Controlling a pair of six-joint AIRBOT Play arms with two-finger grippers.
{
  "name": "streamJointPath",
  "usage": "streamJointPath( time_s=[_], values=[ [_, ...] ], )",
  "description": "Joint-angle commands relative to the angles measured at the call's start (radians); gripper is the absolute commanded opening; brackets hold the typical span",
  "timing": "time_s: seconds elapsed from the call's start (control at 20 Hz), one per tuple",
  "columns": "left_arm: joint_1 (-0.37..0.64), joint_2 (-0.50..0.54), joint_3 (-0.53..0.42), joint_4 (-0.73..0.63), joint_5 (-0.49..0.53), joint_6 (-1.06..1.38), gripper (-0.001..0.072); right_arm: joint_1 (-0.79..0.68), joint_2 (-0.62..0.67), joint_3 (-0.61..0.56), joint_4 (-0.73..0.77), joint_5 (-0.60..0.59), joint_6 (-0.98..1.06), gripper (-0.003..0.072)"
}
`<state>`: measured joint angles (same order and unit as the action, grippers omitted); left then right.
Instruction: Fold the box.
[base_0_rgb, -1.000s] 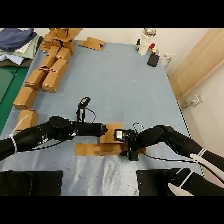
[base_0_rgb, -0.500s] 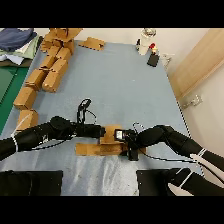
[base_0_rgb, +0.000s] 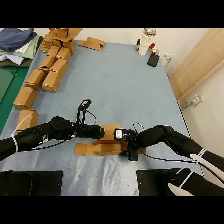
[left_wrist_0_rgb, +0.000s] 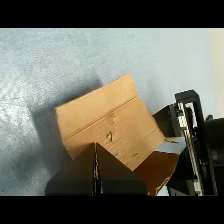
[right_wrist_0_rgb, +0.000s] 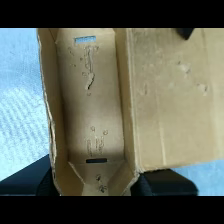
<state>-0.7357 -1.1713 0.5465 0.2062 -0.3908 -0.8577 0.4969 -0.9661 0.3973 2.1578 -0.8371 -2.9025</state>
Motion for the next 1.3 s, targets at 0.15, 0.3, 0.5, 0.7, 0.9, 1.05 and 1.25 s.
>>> streamJointPath(
  time_s=[0.15,0.3,0.5,0.7,0.9,1.05,1.25],
  values=[
    [0.0,-0.001,0.001,0.04,-0.032,0.003,0.0011,0.0,0.001,0.0,0.001,-0.001,0.006,0.049],
    [0.0,-0.001,0.001,0.071,-0.031,-0.008,0.0011,0.0,0.001,0.0,0.001,-0.001,0.006,0.049],
    [0.006,0.014,0.003,0.073,-0.033,0.013,0.0011,0.001,0.001,0.002,0.001,-0.002,0.006,0.049],
    [0.09,0.219,-0.005,0.257,-0.137,-0.01,0.001,0.0,0.001,0.002,0.0,-0.002,0.006,0.049],
    [0.206,0.509,-0.069,0.51,-0.346,0.105,0.0011,0.0,0.001,0.002,0.0,-0.002,0.006,0.049],
    [0.211,0.63,-0.109,0.606,-0.507,0.368,0.0065,0.0,0.001,0.002,0.0,-0.002,0.006,0.049],
    [0.147,0.581,-0.151,0.596,-0.492,0.551,0.0685,0.001,0.001,0.002,0.0,-0.002,0.006,0.049]
  ],
)
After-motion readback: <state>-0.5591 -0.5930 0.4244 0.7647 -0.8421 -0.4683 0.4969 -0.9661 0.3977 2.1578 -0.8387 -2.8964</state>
